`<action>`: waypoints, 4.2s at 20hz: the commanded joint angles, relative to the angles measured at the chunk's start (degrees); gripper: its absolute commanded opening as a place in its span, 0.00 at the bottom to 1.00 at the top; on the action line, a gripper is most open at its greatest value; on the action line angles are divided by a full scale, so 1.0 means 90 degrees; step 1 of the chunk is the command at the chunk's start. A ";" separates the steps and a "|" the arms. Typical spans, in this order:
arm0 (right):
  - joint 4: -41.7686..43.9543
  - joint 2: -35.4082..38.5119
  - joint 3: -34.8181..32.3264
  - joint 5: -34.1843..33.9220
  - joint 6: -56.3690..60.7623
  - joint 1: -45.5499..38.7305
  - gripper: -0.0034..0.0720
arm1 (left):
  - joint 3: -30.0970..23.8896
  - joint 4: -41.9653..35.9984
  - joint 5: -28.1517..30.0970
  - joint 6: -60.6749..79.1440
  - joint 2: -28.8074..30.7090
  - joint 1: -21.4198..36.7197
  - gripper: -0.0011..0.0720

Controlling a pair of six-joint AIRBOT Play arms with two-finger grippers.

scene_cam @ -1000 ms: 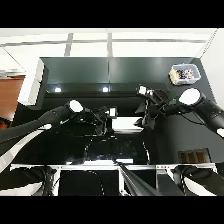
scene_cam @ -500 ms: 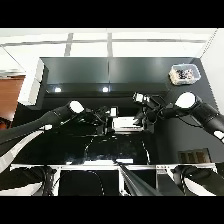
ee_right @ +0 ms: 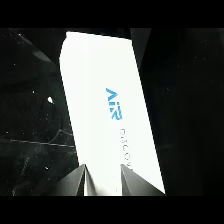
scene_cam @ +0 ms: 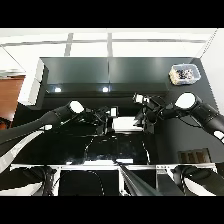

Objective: Fold the box and place the chain.

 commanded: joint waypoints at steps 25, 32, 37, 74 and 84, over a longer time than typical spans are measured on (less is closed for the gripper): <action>-0.0172 -0.0002 -0.0279 0.0070 0.0282 0.0005 0.42 | 0.0000 0.0007 0.0005 0.0000 -0.0005 -0.0002 0.62; 0.0058 0.0578 -0.0007 0.0663 0.2489 -0.0384 0.42 | 0.0000 0.0007 0.0002 0.0000 -0.0005 -0.0002 0.62; 0.0767 0.0675 -0.0393 0.0442 0.4631 -0.0721 0.05 | 0.0000 0.0012 0.0002 0.0000 -0.0005 -0.0002 0.62; -0.0651 0.1396 0.0170 0.2033 0.4767 -0.4277 0.06 | 0.0408 -0.0017 -0.0510 -0.1292 0.0947 -0.0216 0.98; -0.0590 0.1399 -0.0357 0.1598 0.4833 -0.4306 0.06 | 0.2198 -0.0160 -0.0146 -0.2662 -0.0872 -0.1195 0.98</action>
